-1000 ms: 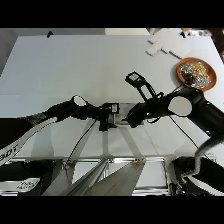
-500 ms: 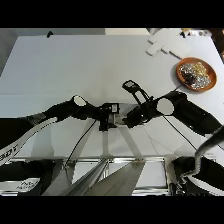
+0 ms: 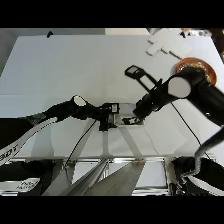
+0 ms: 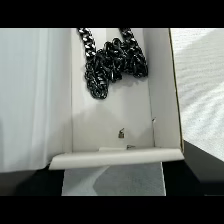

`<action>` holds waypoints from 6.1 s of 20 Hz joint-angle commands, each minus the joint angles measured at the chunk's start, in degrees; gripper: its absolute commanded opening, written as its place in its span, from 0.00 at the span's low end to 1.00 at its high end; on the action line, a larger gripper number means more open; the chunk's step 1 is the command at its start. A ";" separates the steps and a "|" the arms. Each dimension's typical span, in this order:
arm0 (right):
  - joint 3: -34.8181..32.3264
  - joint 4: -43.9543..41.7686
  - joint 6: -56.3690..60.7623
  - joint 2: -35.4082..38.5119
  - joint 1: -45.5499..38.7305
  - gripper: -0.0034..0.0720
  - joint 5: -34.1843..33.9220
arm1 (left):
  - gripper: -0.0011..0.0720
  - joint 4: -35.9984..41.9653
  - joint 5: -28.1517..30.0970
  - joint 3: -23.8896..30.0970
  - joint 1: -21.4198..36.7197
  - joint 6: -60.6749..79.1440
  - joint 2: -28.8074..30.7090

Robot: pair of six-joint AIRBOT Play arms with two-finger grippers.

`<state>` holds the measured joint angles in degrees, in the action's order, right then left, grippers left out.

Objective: Fold the box and place the chain.

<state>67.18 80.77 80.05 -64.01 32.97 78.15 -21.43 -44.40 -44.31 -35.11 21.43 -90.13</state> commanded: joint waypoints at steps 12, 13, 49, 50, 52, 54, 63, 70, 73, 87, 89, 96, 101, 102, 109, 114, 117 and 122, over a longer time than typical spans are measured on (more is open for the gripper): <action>7.17 4.39 2.69 -18.23 -25.07 0.42 -1.05 | 0.47 0.00 0.00 0.02 0.00 0.00 0.02; 7.17 4.76 2.67 -20.85 -25.46 0.42 -1.11 | 0.47 0.00 0.02 0.02 0.00 0.00 0.02; 2.32 7.45 1.88 -18.82 -28.57 0.07 -6.82 | 0.47 0.00 0.00 0.02 0.02 0.00 0.02; 2.32 7.15 1.62 -15.69 -28.55 0.07 -6.16 | 0.47 0.00 0.00 0.02 0.00 0.00 0.02; 2.19 5.90 0.00 -8.48 -27.80 0.07 -3.85 | 0.47 0.00 0.00 0.02 0.00 0.00 0.02; 1.75 5.31 -0.63 -1.64 -26.40 0.07 -1.73 | 0.47 0.00 0.00 0.02 0.00 0.00 0.02; 1.31 0.90 3.04 17.05 -10.69 0.07 1.55 | 0.47 0.00 0.02 0.02 0.00 0.00 0.02; 0.90 2.16 9.75 17.31 6.34 0.07 -6.29 | 0.47 0.00 0.00 0.02 0.00 0.00 0.02; 0.90 2.12 10.23 17.20 7.67 0.07 -7.34 | 0.47 0.00 0.00 0.02 0.00 0.00 0.02; -24.70 0.55 14.47 9.64 7.67 0.07 -29.46 | 0.47 0.00 0.02 0.02 0.00 0.00 0.02; -24.74 0.33 14.47 7.32 7.67 0.07 -29.90 | 0.47 0.00 0.02 0.02 0.02 0.00 0.02; -24.74 -3.04 16.35 3.45 7.67 0.27 -31.47 | 0.47 0.00 0.02 0.02 0.02 0.00 0.02; -24.09 -3.54 15.47 12.15 7.41 0.31 -29.51 | 0.47 0.00 0.00 0.02 0.00 0.00 0.02; -23.43 -2.40 15.47 14.93 6.49 0.31 -28.96 | 0.47 0.00 0.00 0.02 0.02 0.02 0.02; -18.53 5.99 13.29 17.88 -17.53 0.51 -19.80 | 0.47 0.00 0.02 0.02 0.00 0.00 0.02; -16.94 6.08 10.08 1.95 -26.80 0.51 -19.45 | 0.47 0.00 0.00 0.02 0.00 0.00 0.02; -11.74 6.25 10.08 -9.53 -26.88 0.51 -17.42 | 0.47 0.00 0.00 0.02 0.00 0.00 0.02; -8.09 6.54 10.40 -19.78 -26.91 0.51 -17.75 | 0.47 0.00 0.02 0.02 0.00 0.00 0.02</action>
<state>57.39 86.98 90.39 -78.15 6.44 59.96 -21.43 -44.40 -44.31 -35.11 21.43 -90.13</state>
